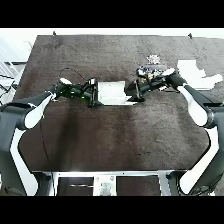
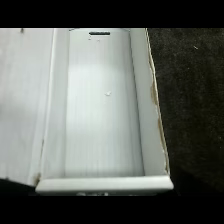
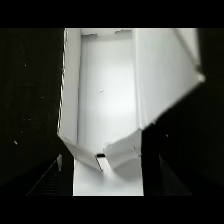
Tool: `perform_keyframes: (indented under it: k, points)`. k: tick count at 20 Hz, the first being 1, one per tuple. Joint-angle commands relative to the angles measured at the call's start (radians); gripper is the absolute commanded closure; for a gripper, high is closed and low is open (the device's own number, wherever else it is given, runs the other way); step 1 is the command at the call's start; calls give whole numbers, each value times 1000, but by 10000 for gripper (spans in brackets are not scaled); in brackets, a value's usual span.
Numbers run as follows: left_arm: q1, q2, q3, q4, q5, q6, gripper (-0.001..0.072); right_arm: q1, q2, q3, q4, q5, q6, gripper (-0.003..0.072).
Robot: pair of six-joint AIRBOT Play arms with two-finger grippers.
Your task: Fold the box and place the chain.
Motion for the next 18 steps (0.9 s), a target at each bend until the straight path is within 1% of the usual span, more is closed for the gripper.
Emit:
perform_keyframes:
  k: [1,2,3,4,5,7,8,12,15,16,18]
  points:
    - [0,0,0,2,-3,0,373,-58,68,1,-1,45,70,-34]
    - [0,0,0,2,-3,0,373,-63,80,1,34,73,91,-34]
    - [0,0,0,2,-3,1,373,-63,82,1,88,110,99,27]
    - [0,-1,0,2,-2,1,374,-53,80,0,134,147,97,282]
    - [0,0,0,2,-2,0,373,-36,80,0,170,172,97,686]
    - [0,0,0,2,-2,0,373,7,79,0,207,159,100,677]
    - [0,0,0,2,-3,0,373,33,79,0,205,121,139,677]
    - [0,0,0,2,-3,0,373,86,79,1,169,-120,222,679]
    - [0,0,0,2,-3,0,374,91,68,1,146,-242,271,679]
    - [0,0,0,1,-3,0,373,92,63,1,124,-274,300,679]
    - [0,-1,0,2,-3,0,373,92,44,2,101,-287,332,679]
